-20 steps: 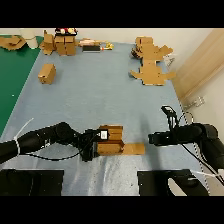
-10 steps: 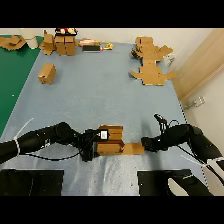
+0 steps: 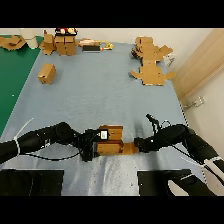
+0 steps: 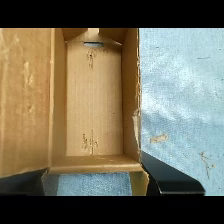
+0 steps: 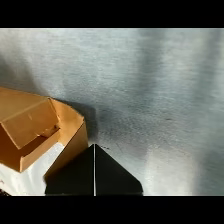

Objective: Fold the box.

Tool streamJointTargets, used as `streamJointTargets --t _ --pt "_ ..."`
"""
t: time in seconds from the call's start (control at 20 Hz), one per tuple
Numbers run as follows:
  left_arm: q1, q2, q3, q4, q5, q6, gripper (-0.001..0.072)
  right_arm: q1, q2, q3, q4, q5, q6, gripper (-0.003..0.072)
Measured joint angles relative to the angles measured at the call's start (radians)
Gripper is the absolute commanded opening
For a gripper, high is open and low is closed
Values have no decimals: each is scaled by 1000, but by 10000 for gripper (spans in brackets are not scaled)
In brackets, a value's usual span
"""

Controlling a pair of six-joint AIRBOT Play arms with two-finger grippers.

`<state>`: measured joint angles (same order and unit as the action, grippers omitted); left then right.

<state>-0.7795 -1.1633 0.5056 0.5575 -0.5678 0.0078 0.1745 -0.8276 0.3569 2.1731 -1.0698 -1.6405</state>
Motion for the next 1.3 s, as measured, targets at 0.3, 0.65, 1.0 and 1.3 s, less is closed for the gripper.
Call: streamJointTargets --t 0.3,0.65,1.0,1.3 --pt "0 0 0 0 0 0 345 17 1 3 82 8 -61 5" --pt "0 0 0 0 0 0 345 24 48 42 123 2 -91 323" --pt "0 0 0 0 0 0 345 109 55 50 169 29 -95 454" --pt "0 0 0 0 0 0 345 239 14 110 -20 68 99 442"
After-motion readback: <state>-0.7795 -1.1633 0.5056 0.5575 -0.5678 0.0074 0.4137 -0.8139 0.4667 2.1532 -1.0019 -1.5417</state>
